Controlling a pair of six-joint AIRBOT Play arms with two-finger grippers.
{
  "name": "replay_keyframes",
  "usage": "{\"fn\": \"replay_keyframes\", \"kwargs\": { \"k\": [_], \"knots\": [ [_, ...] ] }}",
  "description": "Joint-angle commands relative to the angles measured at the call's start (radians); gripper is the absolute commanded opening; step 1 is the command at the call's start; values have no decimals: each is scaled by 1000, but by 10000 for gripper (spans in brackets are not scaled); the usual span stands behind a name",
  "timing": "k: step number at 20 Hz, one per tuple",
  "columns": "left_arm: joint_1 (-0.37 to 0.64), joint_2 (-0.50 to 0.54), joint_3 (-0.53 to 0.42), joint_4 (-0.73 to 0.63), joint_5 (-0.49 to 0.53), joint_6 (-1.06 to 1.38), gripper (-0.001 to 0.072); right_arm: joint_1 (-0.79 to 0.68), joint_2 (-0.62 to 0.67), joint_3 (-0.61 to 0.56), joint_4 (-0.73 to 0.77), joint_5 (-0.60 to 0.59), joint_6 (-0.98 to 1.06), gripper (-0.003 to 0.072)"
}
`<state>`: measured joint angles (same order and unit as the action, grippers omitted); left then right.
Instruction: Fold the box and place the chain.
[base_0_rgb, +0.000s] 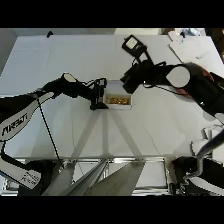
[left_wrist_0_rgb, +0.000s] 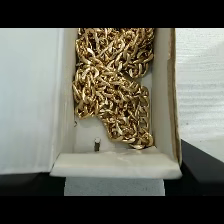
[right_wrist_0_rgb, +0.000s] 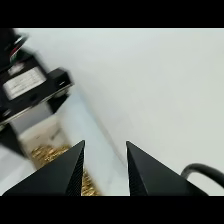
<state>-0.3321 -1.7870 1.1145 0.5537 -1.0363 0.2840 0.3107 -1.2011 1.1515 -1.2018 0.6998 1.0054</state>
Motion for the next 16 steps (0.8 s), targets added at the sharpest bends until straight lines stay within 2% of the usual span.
{"fn": "replay_keyframes", "kwargs": {
  "k": [1, 5, 9, 12, 16],
  "knots": [
    [0, 0, 0, 0, 0, 0, 322, -54, -55, 76, -98, 1, 148, 288],
    [0, 0, 0, 0, 0, 0, 322, -87, -217, 164, -105, 114, 134, 294],
    [0, 0, 0, 0, 0, 0, 322, -84, -338, 258, -68, 175, 111, 295],
    [0, 0, 0, 0, 0, 0, 322, -54, -378, 277, -60, 256, -10, 313],
    [0, 0, 0, 0, 0, 0, 322, -19, -378, 277, 31, 271, -161, 316]
  ]
}}
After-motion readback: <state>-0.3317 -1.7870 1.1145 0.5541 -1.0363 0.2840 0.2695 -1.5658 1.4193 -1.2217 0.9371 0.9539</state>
